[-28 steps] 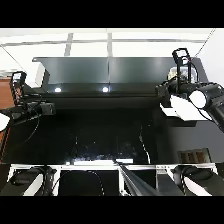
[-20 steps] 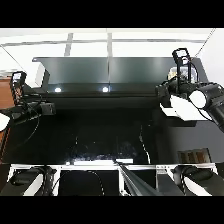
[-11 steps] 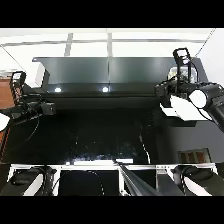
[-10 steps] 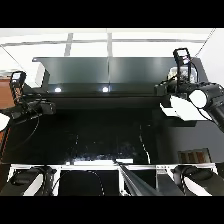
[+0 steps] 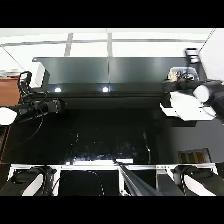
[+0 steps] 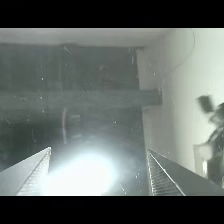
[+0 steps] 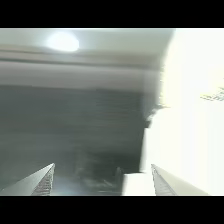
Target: Fold the box and place the chain.
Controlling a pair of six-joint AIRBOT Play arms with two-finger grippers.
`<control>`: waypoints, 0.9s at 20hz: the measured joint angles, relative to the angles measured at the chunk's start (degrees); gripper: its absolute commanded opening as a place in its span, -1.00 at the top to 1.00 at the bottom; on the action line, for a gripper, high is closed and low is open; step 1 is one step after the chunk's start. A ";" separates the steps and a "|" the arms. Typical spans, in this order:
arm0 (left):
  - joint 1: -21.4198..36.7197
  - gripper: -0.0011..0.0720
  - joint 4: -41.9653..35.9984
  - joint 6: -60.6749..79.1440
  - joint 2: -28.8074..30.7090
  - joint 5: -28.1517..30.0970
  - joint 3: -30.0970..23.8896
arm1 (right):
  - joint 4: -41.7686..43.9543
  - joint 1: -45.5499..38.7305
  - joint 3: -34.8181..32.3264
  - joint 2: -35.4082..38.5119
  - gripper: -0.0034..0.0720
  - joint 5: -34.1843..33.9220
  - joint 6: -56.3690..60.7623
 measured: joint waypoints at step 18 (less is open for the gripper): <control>-0.11 -0.97 -0.63 -0.20 -0.68 -3.58 0.00 | 22.27 -47.08 30.29 -33.92 0.41 36.30 -42.47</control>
